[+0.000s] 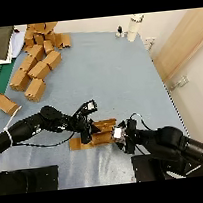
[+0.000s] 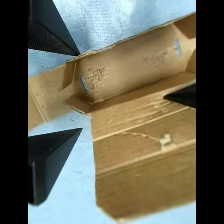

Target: Fold the box.

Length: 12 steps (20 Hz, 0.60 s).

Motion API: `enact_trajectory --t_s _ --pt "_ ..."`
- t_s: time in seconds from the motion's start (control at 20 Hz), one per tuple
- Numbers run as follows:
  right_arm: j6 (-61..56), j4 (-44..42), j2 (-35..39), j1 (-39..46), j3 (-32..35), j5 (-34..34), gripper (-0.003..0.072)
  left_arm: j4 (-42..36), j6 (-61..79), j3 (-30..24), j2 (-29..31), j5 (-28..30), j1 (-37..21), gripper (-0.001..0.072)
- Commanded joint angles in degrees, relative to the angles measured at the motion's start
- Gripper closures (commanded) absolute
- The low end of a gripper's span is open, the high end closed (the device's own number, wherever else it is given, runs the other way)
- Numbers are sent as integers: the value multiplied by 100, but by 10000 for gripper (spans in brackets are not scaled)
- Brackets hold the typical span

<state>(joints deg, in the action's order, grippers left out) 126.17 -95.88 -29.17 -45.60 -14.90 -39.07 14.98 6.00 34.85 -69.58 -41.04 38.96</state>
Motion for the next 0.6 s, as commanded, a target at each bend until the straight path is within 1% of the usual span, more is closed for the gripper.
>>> enact_trajectory --t_s 0.0,0.1,0.2,0.35,0.55 --pt "2756 -2142 -407 1217 -149 -417 -34 0 0 -2 4 4 -2 699" --pt "3766 -2706 -949 1637 -363 -748 -34 0 0 -2 4 2 0 699" --pt "4444 -3062 -1425 1853 -581 -929 -34 0 0 -2 4 2 -2 699" --pt "4590 -3047 -1956 1952 -813 -981 -34 0 0 -2 4 2 0 699" --pt "4568 -2983 -2184 1945 -837 -977 -32 0 0 -2 4 2 -2 699"
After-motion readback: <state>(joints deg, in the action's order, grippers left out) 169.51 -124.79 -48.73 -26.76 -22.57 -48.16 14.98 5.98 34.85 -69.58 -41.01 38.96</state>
